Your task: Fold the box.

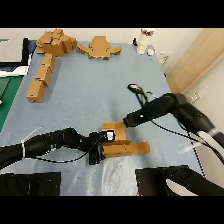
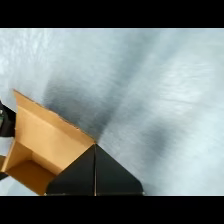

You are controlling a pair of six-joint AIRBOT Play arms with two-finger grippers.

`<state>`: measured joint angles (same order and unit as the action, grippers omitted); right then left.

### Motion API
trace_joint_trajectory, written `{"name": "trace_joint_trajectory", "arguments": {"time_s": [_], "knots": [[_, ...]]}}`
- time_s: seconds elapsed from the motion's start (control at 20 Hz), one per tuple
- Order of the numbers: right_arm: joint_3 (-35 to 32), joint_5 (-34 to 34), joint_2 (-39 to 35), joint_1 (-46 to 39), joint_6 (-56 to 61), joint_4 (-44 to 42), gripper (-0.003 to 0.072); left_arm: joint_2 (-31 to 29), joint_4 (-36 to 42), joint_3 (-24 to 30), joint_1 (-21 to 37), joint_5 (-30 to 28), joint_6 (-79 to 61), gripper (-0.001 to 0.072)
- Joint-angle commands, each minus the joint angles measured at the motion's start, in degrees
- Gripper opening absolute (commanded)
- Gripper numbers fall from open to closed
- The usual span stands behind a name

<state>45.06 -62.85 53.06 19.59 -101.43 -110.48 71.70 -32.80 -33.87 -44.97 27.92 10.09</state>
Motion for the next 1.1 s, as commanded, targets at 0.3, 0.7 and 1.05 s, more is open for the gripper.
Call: {"name": "trace_joint_trajectory", "arguments": {"time_s": [0.3,0.7,1.05], "knots": [[-16.7,-16.4,-24.4,-0.9,-20.3,-1.4,0.0591,0.0,0.0,0.0,0.1,-0.1,0.0,0.0403],[-25.1,5.1,-18.8,-0.4,-50.9,-2.4,0.0698,0.0,0.0,0.0,0.0,-0.3,0.0,0.0403],[-25.1,9.8,-13.0,8.8,-54.6,5.7,0.0494,0.0,0.0,0.0,0.1,-0.3,0.0,0.0403]]}}
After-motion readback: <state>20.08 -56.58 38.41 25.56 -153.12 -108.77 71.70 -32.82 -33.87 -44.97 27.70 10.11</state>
